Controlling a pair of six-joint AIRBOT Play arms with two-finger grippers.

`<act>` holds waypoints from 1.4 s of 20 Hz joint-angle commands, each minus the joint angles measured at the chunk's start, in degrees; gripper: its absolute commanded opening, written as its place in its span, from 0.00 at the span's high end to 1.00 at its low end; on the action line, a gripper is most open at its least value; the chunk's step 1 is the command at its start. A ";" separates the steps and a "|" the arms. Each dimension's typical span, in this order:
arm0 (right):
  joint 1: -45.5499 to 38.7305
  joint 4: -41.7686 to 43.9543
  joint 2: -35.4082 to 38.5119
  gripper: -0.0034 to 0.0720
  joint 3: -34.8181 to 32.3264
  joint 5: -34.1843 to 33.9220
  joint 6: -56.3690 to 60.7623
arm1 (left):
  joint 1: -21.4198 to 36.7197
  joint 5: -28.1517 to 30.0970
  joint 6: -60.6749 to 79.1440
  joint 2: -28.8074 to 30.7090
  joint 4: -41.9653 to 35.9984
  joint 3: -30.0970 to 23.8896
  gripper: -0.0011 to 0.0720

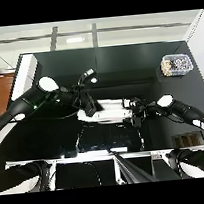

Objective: Fold the box and place the chain.

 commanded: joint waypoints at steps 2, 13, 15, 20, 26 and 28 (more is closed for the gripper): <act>0.02 0.02 -0.04 0.66 0.04 0.04 -0.02 | -1.49 15.89 4.33 -2.54 -3.87 -0.66 0.96; 0.02 0.04 -0.04 0.66 0.04 0.04 -0.02 | -2.38 14.14 0.00 -10.43 6.93 -0.52 0.95; 0.02 0.04 -0.04 0.66 0.04 0.04 -0.02 | -1.73 11.85 -0.26 -9.60 9.03 0.87 0.96; 0.02 0.04 -0.04 0.66 0.04 0.04 -0.02 | 2.19 9.35 -4.96 3.69 14.36 0.26 0.96; 0.02 0.02 -0.04 0.66 0.04 0.07 -0.02 | 8.09 8.70 14.60 13.66 11.23 -14.16 0.86; 0.02 0.02 -0.04 0.66 0.04 0.07 -0.02 | 7.10 10.67 22.16 13.16 12.17 -15.78 0.00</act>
